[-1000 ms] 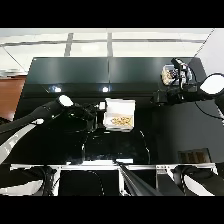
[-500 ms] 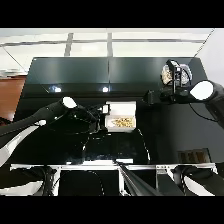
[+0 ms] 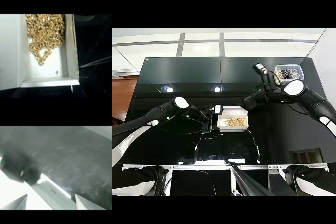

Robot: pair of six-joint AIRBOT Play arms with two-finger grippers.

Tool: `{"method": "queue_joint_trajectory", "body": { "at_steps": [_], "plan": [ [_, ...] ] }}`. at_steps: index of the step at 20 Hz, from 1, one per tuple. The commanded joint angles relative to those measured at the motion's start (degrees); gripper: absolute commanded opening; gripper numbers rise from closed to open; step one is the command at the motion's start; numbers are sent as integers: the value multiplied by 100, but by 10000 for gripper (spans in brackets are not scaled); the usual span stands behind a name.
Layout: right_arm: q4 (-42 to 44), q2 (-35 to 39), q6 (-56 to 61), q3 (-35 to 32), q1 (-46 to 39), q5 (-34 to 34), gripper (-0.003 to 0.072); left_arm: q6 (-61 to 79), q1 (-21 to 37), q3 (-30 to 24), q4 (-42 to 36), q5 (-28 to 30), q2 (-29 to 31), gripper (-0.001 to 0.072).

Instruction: Fold the box and place the chain.

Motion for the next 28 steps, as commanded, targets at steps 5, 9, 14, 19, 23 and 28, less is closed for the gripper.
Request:
{"method": "queue_joint_trajectory", "body": {
  "at_steps": [5,9,14,19,23,28],
  "plan": [
    [-142,61,-2719,-238,197,1119,704,-4,-4,4,4,7,-2,367],
    [-138,42,-2975,-472,240,898,704,-4,-2,4,4,7,-2,367],
    [0,42,-3220,-476,243,1019,703,-4,-4,4,4,7,-2,367],
    [-76,42,-3381,-476,243,1147,704,-4,-4,4,4,7,-2,367],
    [-514,42,-3379,-476,374,1071,598,-4,-4,4,4,7,-2,367],
    [-417,42,-3263,-468,378,1032,297,-4,-4,4,4,7,-2,367]
  ]
}}
